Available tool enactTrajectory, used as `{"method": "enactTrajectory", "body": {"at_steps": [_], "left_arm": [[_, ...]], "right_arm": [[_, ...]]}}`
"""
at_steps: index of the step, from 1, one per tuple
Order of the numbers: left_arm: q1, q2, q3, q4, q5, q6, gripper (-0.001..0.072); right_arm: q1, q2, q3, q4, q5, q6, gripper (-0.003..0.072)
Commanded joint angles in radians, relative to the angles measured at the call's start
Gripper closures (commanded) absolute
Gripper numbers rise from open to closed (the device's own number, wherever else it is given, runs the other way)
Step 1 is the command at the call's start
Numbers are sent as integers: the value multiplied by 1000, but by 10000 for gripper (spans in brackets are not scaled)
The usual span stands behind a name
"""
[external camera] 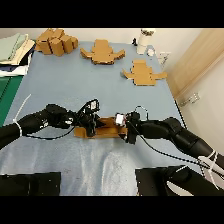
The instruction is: Fold the box.
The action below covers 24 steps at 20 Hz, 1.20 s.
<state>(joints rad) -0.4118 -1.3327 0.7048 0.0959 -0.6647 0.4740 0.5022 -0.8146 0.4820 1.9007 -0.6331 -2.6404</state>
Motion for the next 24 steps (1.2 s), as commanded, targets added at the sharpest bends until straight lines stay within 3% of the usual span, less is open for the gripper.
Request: {"method": "enactTrajectory", "body": {"at_steps": [1,5,12,24], "left_arm": [[0,0,1,0,0,0,696],[0,1,1,0,0,0,696],[0,1,1,0,0,0,696],[0,1,1,0,0,0,696]], "right_arm": [[-81,-26,1,174,-35,-235,-34],[-122,-127,23,286,-76,-363,-34],[-129,-307,150,280,-157,-366,-34],[-129,-331,153,249,-214,-311,-28]]}}
